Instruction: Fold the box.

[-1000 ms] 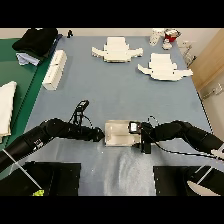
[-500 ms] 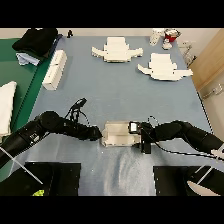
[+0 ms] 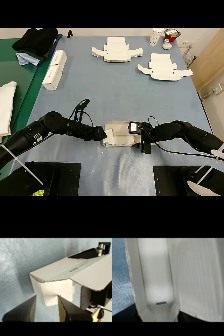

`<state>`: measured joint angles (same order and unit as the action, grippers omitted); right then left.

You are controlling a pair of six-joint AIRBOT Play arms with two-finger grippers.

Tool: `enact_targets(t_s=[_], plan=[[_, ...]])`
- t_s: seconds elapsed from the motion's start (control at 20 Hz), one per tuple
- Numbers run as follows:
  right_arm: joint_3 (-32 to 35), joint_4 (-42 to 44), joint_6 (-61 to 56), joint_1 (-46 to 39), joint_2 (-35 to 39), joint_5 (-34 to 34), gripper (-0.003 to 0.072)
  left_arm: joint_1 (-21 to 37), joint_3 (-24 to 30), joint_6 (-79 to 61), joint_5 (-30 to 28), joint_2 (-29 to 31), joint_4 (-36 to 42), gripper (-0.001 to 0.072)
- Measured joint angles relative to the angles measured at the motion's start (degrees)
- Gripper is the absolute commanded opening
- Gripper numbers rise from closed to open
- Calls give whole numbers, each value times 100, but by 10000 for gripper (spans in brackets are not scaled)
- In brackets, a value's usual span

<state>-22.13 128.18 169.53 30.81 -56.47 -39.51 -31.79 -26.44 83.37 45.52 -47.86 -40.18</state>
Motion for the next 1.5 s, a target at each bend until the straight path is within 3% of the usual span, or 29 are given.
enact_targets(t_s=[0.25,0.8,1.15,1.5], plan=[[0,0,0,0,0,-2,497,-339,-63,310,-251,-68,-195,427],[0,0,0,0,0,-2,497,-1340,-793,2321,-330,-761,-1862,415],[0,-2,0,0,0,-2,497,-1989,-1620,4074,426,-1545,-3320,400],[0,0,0,0,0,-2,497,-2592,-2284,5567,1005,-2280,-4260,399]])
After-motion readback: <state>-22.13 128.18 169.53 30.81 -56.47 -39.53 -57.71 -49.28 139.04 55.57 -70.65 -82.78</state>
